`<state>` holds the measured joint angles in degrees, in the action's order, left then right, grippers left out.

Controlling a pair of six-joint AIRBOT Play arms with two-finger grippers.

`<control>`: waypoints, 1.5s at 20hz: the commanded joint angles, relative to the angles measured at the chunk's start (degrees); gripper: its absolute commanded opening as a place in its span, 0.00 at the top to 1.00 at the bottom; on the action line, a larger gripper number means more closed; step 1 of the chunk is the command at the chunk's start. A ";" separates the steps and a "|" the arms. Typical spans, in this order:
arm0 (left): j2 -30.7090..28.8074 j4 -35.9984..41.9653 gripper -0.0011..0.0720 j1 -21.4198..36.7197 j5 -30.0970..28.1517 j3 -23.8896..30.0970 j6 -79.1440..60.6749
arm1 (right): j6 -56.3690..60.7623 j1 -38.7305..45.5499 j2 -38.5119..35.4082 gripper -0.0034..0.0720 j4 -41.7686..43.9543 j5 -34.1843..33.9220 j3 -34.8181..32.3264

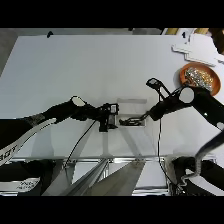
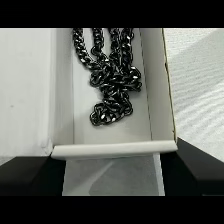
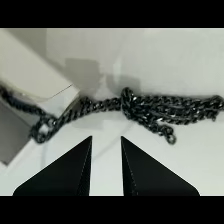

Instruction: Fold the box and place the chain.

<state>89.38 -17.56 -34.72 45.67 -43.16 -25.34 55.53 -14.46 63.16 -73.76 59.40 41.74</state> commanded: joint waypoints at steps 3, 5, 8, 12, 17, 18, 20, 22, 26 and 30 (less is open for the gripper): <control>0.00 -0.02 0.75 -0.02 0.00 0.00 0.00 | -32.54 -0.07 -3.63 0.69 1.92 2.14 -0.02; 0.00 -0.02 0.75 -0.02 0.00 0.00 -0.02 | -38.66 -0.07 -3.63 0.72 5.77 3.37 -0.46; 0.00 -0.02 0.75 -0.02 0.00 0.00 0.00 | -42.64 -0.04 -3.63 0.74 8.20 6.45 -0.85; 0.00 0.00 0.75 -0.02 0.00 0.00 0.00 | -44.06 -0.07 -3.63 0.75 9.84 8.94 -1.03; 0.00 -0.02 0.75 -0.02 0.02 0.00 -0.02 | -44.11 -0.13 -3.48 0.81 11.69 3.93 -3.19; 0.00 0.00 0.75 -0.02 0.00 0.00 0.00 | -44.11 -0.11 -3.50 0.82 11.67 3.19 -3.67; 0.00 -0.02 0.75 -0.02 0.00 0.00 -0.02 | -44.11 -0.11 -3.50 0.82 11.72 1.40 -3.91; 0.00 0.00 0.75 -0.02 0.00 0.00 0.00 | -45.51 -0.13 -3.48 0.81 12.24 -0.31 -3.91; 0.00 0.00 0.75 -0.02 0.00 0.00 0.00 | -46.88 -0.13 -2.23 0.81 13.00 -0.31 -3.91; -0.02 0.00 0.75 -0.02 0.00 0.00 0.00 | -46.86 -0.13 -1.42 0.82 12.98 -0.04 -3.91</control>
